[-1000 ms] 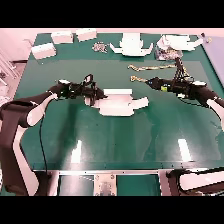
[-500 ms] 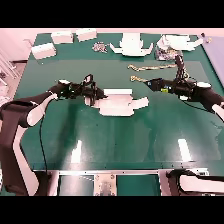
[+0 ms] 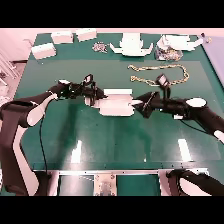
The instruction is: Fold the box and place the chain.
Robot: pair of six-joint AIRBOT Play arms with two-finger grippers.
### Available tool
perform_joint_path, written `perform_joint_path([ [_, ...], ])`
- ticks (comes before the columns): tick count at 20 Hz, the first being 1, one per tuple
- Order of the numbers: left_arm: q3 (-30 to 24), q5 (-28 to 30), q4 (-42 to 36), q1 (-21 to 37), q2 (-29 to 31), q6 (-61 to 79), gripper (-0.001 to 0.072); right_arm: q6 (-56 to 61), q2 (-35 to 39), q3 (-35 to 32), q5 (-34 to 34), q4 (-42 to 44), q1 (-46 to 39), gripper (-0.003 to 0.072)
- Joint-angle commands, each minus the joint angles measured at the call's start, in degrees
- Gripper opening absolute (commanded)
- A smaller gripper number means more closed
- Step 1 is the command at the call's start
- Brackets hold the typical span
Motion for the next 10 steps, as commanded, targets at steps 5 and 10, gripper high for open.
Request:
perform_joint_path([
  [5, 0.0, 0.0, 0.0, 0.0, 0.0, 0.0, 0.0021, -17.1, -1.5, -2.8, -6.9, -5.4, 5.6, 0.0550],
  [10, 0.0, 0.1, 0.0, 0.0, 0.0, 0.0, 0.0021, -24.0, -6.7, -2.8, -13.9, -5.4, 11.0, 0.0549],
])
